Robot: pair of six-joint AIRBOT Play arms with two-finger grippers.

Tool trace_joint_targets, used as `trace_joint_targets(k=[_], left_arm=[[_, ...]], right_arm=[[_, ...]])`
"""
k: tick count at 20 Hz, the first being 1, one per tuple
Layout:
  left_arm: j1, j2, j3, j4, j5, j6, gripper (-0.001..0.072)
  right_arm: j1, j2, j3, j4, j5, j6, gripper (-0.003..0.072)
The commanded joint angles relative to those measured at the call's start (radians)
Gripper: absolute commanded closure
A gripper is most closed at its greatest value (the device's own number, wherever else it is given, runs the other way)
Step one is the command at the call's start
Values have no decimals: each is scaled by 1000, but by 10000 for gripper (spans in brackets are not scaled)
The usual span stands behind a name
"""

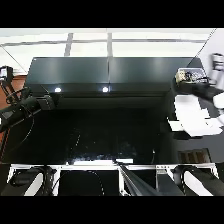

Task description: Fold the box and place the chain.

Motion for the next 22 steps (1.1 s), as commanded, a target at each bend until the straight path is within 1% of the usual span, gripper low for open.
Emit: trace_joint_targets(k=[1, 3, 5, 7, 8, 9, 10, 11, 12, 14, 16, 17, 18, 19, 20, 21, 22], left_arm=[[-1, -5, 0, -6, -28, -17, 6], [-1, -13, 0, -6, -40, -17, 6], [-1, -29, 0, -6, -64, -17, 6], [-1, -58, 0, -6, -86, -18, 6], [-1, -76, 0, -8, -100, -18, 6], [-1, -94, 0, -8, -117, -18, 6], [-1, -114, 0, -8, -134, -18, 6], [-2, -132, 0, -11, -145, -18, 6], [-2, -149, 0, -12, -148, -23, 6], [-1, -177, 0, -12, -145, -42, 6], [-4, -192, 0, -25, -149, -43, 7], [-8, -193, 0, -33, -148, -43, 6], [-13, -193, 0, -33, -148, -42, 6], [-16, -193, 0, -33, -148, -42, 6], [-16, -193, 0, -33, -148, -42, 6], [-16, -193, 0, -33, -148, -42, 6], [-16, -193, 0, -33, -148, -42, 7]], right_arm=[[-435, -112, 109, -179, 163, 240, -34], [-656, -182, 200, -171, 338, 197, -34], [-819, -259, 283, -92, 460, 26, -34], [-900, -346, 370, -3, 561, -142, -34], [-912, -394, 411, 37, 626, -247, -34], [-910, -439, 443, 110, 715, -430, -34], [-901, -467, 447, 180, 764, -578, -34], [-884, -488, 447, 191, 764, -625, -34], [-861, -505, 447, 167, 760, -658, -34], [-793, -537, 447, 58, 749, -698, -34], [-726, -550, 447, -48, 700, -698, -34], [-700, -550, 447, -85, 676, -697, -15], [-683, -550, 450, -106, 667, -687, 136], [-673, -550, 450, -117, 653, -669, 245], [-671, -550, 454, -122, 654, -662, 410], [-671, -549, 459, -120, 665, -646, 553], [-671, -541, 462, -113, 688, -640, 635]])
